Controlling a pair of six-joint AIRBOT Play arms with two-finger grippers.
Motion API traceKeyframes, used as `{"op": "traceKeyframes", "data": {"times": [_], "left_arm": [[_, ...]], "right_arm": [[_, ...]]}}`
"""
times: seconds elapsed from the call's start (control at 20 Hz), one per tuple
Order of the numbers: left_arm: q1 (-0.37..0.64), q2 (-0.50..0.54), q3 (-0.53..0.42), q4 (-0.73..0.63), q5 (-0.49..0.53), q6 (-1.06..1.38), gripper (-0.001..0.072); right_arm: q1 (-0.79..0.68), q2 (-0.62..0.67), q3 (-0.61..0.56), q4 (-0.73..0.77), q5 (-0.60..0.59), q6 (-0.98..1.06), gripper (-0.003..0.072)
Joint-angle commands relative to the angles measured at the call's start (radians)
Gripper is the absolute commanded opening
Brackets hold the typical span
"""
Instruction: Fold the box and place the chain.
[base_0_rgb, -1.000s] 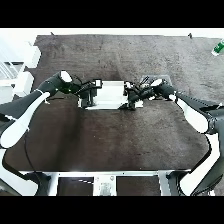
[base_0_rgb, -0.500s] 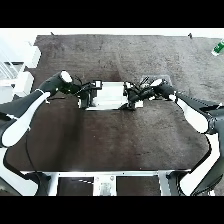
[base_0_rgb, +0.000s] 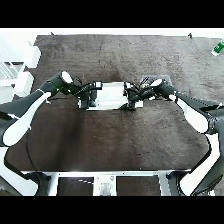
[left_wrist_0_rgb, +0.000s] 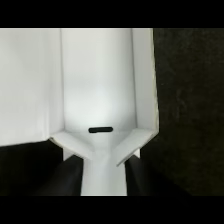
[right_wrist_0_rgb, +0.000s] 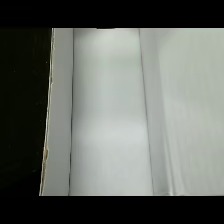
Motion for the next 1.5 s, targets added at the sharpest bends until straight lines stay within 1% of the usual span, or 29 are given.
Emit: {"op": "traceKeyframes", "data": {"times": [0.0,0.1,0.3,0.35,0.4,0.55,0.85,1.0,1.05,1.1,1.15,1.45], "left_arm": [[0.000,0.000,0.001,-0.003,0.001,0.000,0.0297],[-0.001,-0.001,0.001,-0.007,0.013,0.001,0.0297],[-0.001,-0.002,0.001,-0.069,0.031,0.004,0.0295],[-0.001,-0.002,0.001,-0.082,0.031,0.008,0.0234],[-0.001,-0.002,0.001,-0.084,0.031,0.012,0.0149],[-0.001,-0.002,0.001,-0.090,0.031,0.012,0.0151],[-0.001,-0.018,0.001,-0.183,0.019,0.060,0.0151],[0.000,-0.031,0.001,-0.197,0.021,0.064,0.0153],[0.000,-0.031,0.001,-0.212,0.023,0.065,0.0162],[-0.001,-0.034,0.001,-0.226,0.022,0.073,0.0326],[-0.001,-0.040,0.001,-0.243,0.016,0.087,0.0385],[-0.001,-0.047,0.001,-0.243,0.019,0.089,0.0389]], "right_arm": [[0.000,0.000,0.000,0.001,0.000,0.001,0.0563],[0.000,0.000,0.000,0.001,0.001,0.001,0.0563],[0.000,0.000,0.000,0.001,0.000,0.001,0.0563],[0.000,0.000,0.000,0.001,0.000,0.001,0.0563],[0.000,0.000,0.000,0.001,0.000,0.001,0.0563],[0.000,0.000,0.000,0.001,0.000,0.001,0.0563],[0.000,0.000,0.000,0.001,0.000,0.001,0.0563],[0.000,0.000,0.000,0.001,0.000,0.001,0.0563],[0.000,0.000,0.000,0.001,0.000,0.001,0.0563],[0.000,0.000,0.000,0.001,0.000,0.001,0.0563],[0.000,0.000,0.000,0.000,0.000,0.001,0.0563],[0.000,0.000,0.000,0.001,0.001,0.001,0.0563]]}}
